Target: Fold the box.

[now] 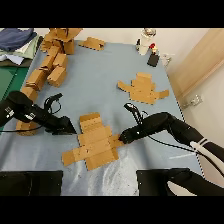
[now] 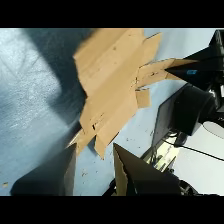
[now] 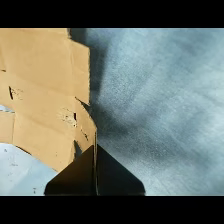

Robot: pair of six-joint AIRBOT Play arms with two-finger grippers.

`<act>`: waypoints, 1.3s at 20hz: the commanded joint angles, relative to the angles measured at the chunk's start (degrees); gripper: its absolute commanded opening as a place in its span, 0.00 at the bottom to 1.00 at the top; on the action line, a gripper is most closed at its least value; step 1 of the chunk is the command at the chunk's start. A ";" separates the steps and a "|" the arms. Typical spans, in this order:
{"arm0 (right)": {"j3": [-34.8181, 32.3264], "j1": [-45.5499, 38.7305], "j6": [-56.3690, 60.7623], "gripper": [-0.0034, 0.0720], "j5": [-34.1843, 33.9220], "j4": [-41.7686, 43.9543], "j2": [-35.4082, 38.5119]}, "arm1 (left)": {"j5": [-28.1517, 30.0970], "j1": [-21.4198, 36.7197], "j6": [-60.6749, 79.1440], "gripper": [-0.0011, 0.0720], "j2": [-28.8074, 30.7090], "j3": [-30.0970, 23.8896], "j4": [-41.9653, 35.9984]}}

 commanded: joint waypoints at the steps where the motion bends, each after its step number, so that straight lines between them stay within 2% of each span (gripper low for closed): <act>1: -2.21 1.18 -1.07 0.05 2.80 -0.35 2.75 | 2.12 1.62 6.78 0.49 -1.36 -3.74 -4.39; 5: -2.23 3.34 -1.33 0.05 2.75 -0.35 2.75 | 9.01 1.62 11.89 0.49 -6.03 -4.02 -7.69; 9: -2.21 6.16 -0.70 0.05 2.51 -0.33 2.75 | 9.70 1.64 20.55 0.50 -12.28 -3.63 -19.65; 11: -2.21 6.80 -0.09 0.05 2.16 -0.28 2.75 | 9.64 1.62 21.24 0.50 -15.45 -2.27 -20.59; 15: -2.21 6.80 0.33 0.05 2.10 -0.33 2.75 | 7.61 1.46 22.32 0.49 -18.10 -1.51 -20.46; 21: -2.21 6.78 0.31 0.05 2.58 -1.01 2.75 | -2.97 0.83 24.48 0.49 -18.18 -1.57 -19.93; 26: -2.21 6.78 0.31 0.05 3.43 -1.03 2.75 | -1.42 -1.60 25.27 0.49 -18.18 -1.62 -19.19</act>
